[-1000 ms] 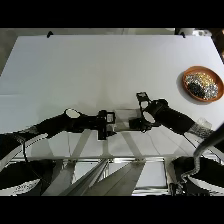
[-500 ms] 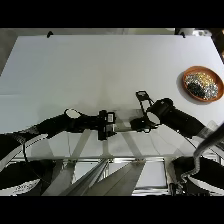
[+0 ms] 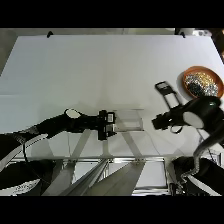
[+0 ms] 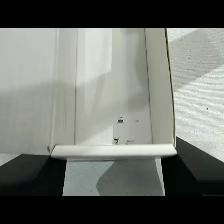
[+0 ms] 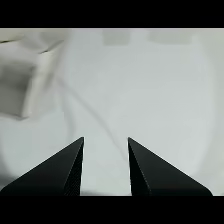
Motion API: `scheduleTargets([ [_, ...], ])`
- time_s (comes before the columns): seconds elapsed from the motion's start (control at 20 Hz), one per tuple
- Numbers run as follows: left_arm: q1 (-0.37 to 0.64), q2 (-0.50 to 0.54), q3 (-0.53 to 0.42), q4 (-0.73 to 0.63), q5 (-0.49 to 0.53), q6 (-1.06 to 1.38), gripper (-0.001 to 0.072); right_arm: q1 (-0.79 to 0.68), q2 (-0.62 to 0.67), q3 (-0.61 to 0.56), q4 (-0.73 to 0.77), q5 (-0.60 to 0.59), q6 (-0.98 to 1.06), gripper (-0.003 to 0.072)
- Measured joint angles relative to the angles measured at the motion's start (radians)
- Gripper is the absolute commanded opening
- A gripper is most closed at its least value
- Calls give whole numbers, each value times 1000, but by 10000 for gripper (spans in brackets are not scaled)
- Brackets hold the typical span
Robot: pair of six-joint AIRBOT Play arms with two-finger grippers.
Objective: Fold the box and place the chain.
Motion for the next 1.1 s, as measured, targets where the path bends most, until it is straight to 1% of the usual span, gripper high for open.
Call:
scheduleTargets([
  [0.1, 0, 0, 0, 0, 0, 0, 136, -185, 26, 4, -42, -53, -57, 344],
  [0.2, 0, 0, 0, 0, 0, 0, 136, -396, -1, 23, -62, -130, -116, 415],
  [0.3, 0, 0, 0, 0, 0, 0, 136, -589, -77, 66, -65, -188, -170, 416],
  [0.4, 0, 0, 0, 0, 0, 0, 136, -735, -187, 133, -53, -235, -209, 416],
  [0.45, 0, 0, 0, 0, 0, 0, 136, -784, -246, 172, -43, -257, -223, 416],
  [0.6, 0, 0, 0, 0, 0, 0, 136, -867, -443, 309, -21, -288, -247, 416],
  [0.75, 0, 0, 0, 0, 0, 0, 136, -899, -617, 441, -10, -297, -242, 415],
  [0.9, 0, 0, 0, 0, 0, 0, 136, -911, -734, 538, -5, -294, -230, 412],
  [1.1, 0, 0, 0, 0, 0, 0, 136, -916, -831, 594, 26, -293, -227, 411],
])
